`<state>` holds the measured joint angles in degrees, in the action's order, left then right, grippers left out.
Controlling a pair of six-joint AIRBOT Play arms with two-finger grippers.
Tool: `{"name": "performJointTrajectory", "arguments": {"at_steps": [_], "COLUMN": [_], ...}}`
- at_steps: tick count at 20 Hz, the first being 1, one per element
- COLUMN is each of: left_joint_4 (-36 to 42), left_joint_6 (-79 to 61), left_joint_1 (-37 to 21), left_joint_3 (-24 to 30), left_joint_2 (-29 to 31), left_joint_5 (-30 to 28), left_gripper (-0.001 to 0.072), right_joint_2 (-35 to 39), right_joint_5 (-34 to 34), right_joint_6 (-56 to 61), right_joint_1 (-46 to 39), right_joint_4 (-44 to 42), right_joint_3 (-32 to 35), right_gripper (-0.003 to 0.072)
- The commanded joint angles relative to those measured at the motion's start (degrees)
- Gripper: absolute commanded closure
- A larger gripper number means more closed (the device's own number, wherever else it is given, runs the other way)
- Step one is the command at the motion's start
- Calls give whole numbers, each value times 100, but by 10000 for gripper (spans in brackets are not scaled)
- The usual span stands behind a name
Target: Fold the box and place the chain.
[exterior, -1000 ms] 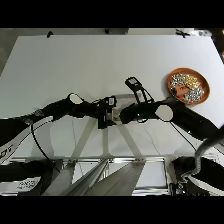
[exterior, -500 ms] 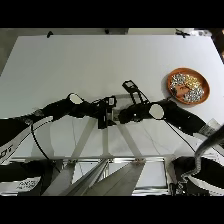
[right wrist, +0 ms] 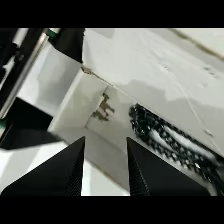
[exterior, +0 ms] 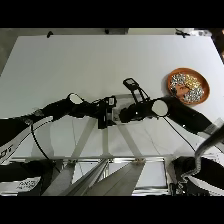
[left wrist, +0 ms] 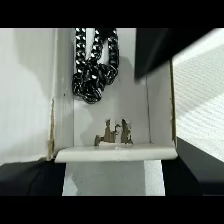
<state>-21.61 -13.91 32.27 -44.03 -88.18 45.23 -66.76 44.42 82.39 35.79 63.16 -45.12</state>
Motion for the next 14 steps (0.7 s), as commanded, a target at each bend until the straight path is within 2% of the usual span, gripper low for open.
{"name": "performJointTrajectory", "arguments": {"at_steps": [1, 5, 8, 14], "left_joint_4": [0, 0, 0, 0], "left_joint_6": [2, 2, 2, 2], "left_joint_1": [-4, -4, -4, -4], "left_joint_3": [2, 2, 2, 2], "left_joint_2": [4, 4, 4, 4], "left_joint_5": [-2, 0, 0, 0], "left_gripper": [343, 343, 343, 343], "right_joint_2": [470, 1440, 2006, 2114], "right_joint_5": [1058, 2026, 2448, 2802], "right_joint_6": [11, 11, 13, 11], "right_joint_1": [-361, -957, -1410, -2236], "right_joint_4": [118, 619, 1132, 1641], "right_joint_3": [-227, -236, -236, -232], "right_gripper": [390, 391, 391, 390]}}
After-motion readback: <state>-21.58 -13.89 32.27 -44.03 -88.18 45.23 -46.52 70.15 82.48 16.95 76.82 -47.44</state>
